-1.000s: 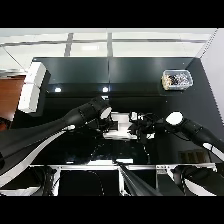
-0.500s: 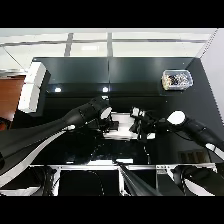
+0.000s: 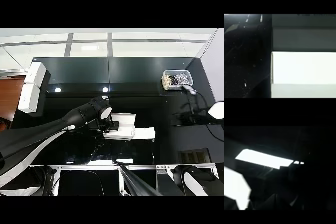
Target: Fold the box and place the chain.
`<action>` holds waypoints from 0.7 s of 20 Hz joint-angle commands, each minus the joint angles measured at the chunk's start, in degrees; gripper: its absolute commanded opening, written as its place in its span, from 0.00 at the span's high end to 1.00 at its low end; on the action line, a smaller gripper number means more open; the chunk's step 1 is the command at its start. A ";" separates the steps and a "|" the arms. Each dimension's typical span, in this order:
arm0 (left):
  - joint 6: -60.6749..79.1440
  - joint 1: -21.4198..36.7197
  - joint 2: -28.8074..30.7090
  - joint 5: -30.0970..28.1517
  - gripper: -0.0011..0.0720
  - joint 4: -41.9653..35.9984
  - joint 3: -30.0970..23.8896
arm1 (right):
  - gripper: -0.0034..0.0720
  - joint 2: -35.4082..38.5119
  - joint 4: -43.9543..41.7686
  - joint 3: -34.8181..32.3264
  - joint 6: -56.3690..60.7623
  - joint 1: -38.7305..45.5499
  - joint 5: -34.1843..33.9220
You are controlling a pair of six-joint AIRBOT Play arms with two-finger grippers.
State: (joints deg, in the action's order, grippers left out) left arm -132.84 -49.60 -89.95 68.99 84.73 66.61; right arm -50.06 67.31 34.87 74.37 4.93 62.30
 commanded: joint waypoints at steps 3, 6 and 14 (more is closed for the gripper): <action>0.02 0.02 0.00 0.02 0.95 0.07 0.00 | 0.94 -4.17 -22.03 -11.74 0.61 12.41 -2.14; 0.02 0.02 0.00 0.02 0.95 0.07 0.00 | 0.94 -11.41 -30.45 -13.60 -8.55 10.49 2.60; 0.02 0.02 0.00 -0.42 0.95 0.07 0.00 | 0.94 -20.52 -43.58 -12.76 -23.15 -4.13 0.00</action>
